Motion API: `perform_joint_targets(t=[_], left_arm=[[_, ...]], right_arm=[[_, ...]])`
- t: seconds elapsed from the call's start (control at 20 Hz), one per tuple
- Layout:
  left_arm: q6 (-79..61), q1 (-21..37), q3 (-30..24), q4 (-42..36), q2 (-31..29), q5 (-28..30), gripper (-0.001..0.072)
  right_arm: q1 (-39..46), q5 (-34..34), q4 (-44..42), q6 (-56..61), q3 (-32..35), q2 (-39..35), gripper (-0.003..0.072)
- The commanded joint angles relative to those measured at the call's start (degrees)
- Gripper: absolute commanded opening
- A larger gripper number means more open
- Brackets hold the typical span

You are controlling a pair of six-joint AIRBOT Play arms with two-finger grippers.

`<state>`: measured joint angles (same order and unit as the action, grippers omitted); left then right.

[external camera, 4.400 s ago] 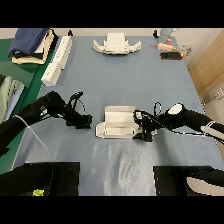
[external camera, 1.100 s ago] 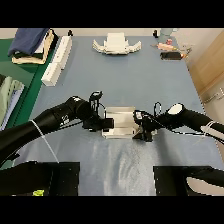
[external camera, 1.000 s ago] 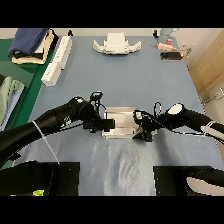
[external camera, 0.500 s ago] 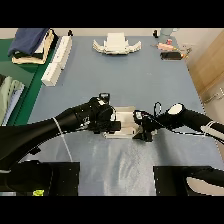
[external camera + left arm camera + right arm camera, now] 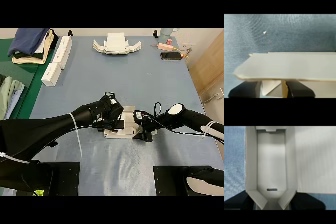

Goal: Fold the box.

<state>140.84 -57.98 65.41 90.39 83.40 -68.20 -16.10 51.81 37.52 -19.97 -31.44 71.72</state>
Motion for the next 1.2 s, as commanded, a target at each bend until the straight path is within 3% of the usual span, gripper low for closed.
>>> perform_joint_targets(t=[0.0, 0.15, 0.25, 0.55, 0.65, 0.8, 0.85, 0.9, 0.95, 1.15], left_arm=[[0.02, -0.72, 1.55, 1.20, 1.75, -2.03, 0.0265], [0.26, -1.77, 1.55, 1.38, 1.88, -2.03, 0.0264], [0.87, -2.19, 1.55, 1.42, 2.38, -1.86, 0.0118], [1.75, -2.78, 1.66, 2.05, 3.04, -2.05, 0.0104], [2.10, -2.78, 1.68, 2.27, 3.04, -2.32, 0.0015], [1.20, -2.78, 2.58, 2.49, 3.04, -2.86, 0.0016], [1.01, -2.78, 2.97, 2.73, 3.04, -3.23, 0.0038], [1.07, -2.75, 3.37, 3.43, 3.04, -3.93, 0.0305], [1.11, -2.75, 3.69, 4.02, 3.04, -4.96, 0.0431], [1.11, -2.75, 3.80, 4.63, 3.04, -6.12, 0.0433]], right_arm=[[0.02, 0.00, -0.02, 0.00, -0.02, 0.00, 0.0562], [0.02, 0.00, 0.00, 0.00, -0.02, -0.02, 0.0562], [0.02, 0.00, 0.00, 0.00, -0.02, 0.00, 0.0562], [0.02, 0.00, -0.02, 0.00, -0.02, 0.00, 0.0562], [0.02, 0.00, 0.00, 0.00, -0.02, -0.02, 0.0562], [0.02, 0.00, 0.00, 0.00, -0.02, -0.02, 0.0562], [0.02, 0.00, 0.00, 0.00, -0.02, -0.02, 0.0562], [0.02, 0.00, 0.00, 0.00, -0.02, -0.02, 0.0562], [0.02, 0.00, 0.00, 0.00, -0.02, -0.02, 0.0562], [0.02, 0.00, -0.02, 0.00, -0.02, 0.00, 0.0562]])
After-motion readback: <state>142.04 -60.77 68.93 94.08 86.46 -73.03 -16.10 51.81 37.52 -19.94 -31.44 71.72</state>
